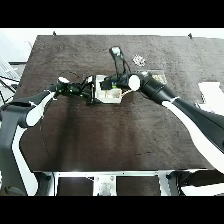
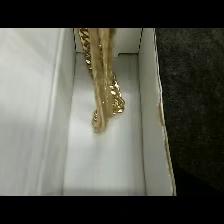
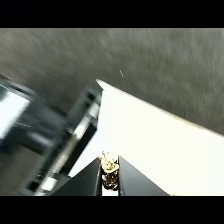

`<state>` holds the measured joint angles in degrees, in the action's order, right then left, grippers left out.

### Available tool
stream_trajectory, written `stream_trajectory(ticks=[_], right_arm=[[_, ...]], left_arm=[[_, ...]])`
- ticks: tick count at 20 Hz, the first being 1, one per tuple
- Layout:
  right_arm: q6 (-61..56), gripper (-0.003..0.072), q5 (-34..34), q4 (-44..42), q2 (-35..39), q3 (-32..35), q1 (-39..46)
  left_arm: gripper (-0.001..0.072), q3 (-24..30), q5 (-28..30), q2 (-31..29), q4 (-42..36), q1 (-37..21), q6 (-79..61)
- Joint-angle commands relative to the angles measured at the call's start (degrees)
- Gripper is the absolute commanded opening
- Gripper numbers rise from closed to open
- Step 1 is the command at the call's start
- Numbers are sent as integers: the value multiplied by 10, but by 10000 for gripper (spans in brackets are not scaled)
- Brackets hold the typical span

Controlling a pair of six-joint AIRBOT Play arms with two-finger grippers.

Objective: Fold the box and place the chain.

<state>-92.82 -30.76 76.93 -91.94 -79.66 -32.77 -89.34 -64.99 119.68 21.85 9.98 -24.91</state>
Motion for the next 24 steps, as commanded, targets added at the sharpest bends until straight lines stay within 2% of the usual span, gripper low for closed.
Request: stream_trajectory(ticks=[1,2,4,7,9,10,13,16,20,24], right_arm=[[1,420,37,-4,-33,23,2],[3,528,37,0,-22,23,5],[5,528,12,21,17,23,15],[3,528,-71,80,73,24,51],[-15,529,-116,96,77,31,98],[-40,529,-113,95,77,44,126],[-117,537,-77,71,76,93,199],[-118,548,-26,19,49,120,235],[-117,548,43,-47,-17,119,238],[-118,549,111,-70,-53,119,225]], left_arm=[[357,0,0,0,0,0,0],[357,0,0,0,0,0,0],[356,0,0,0,0,0,0],[357,0,0,0,0,0,0],[357,0,0,0,0,0,0],[357,0,0,0,0,0,0],[357,0,0,0,0,0,0],[357,0,0,0,0,0,0],[357,0,1,0,0,0,0],[356,0,1,0,0,0,0]])
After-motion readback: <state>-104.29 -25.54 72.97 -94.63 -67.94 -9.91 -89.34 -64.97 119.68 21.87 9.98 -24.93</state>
